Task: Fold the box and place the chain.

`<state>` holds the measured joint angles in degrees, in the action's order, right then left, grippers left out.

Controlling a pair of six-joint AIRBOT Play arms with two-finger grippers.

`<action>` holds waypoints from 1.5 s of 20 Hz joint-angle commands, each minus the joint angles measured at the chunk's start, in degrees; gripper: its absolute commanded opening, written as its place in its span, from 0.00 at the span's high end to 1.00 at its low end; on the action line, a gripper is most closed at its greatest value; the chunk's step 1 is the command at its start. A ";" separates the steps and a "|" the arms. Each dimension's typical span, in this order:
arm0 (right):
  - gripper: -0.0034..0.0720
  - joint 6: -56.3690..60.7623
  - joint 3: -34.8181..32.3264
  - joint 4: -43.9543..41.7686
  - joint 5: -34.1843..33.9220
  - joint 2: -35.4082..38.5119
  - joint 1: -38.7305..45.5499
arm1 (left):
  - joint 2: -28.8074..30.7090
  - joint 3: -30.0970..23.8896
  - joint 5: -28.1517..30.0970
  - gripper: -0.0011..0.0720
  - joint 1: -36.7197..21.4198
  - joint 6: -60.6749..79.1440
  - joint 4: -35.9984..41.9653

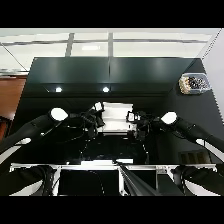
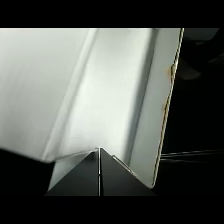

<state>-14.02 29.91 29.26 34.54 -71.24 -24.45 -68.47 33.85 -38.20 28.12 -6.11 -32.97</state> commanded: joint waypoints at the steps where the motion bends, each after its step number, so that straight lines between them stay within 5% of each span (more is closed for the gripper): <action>1: 0.87 0.02 -0.04 -0.02 0.07 -0.04 -0.02 | 6.45 0.22 -0.66 0.95 -4.76 -20.02 -12.96; 5: 0.87 0.02 -0.04 -0.02 0.07 -0.04 -0.02 | 15.08 0.20 -9.07 0.95 -14.14 -37.66 -31.36; 10: 0.87 0.02 -0.04 -0.02 0.07 -0.04 -0.02 | 11.45 -0.76 -18.32 0.95 -26.45 -82.97 -33.57; 14: 0.87 0.00 -0.04 0.00 0.07 -0.04 -0.02 | 0.59 -3.30 -24.85 0.95 -27.41 -70.01 -12.66; 19: 0.87 0.00 -0.04 0.00 0.07 -0.04 -0.02 | -11.06 -3.37 -21.00 0.95 -23.47 -55.08 5.44; 28: 0.87 0.02 -0.04 -0.04 0.07 -0.04 -0.02 | -12.07 -1.77 -22.53 0.95 -20.50 -41.59 10.32; 29: 0.87 0.00 -0.04 -0.02 0.07 -0.04 -0.02 | -11.61 -0.92 -22.53 0.89 -20.50 -41.57 10.29; 30: 0.87 0.02 -0.04 -0.04 0.07 -0.04 -0.02 | -11.13 0.09 -22.60 0.66 -20.50 -41.64 10.03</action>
<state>-14.02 29.91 29.26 34.59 -71.24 -24.45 -80.23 32.25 -60.40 7.49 -49.93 -23.83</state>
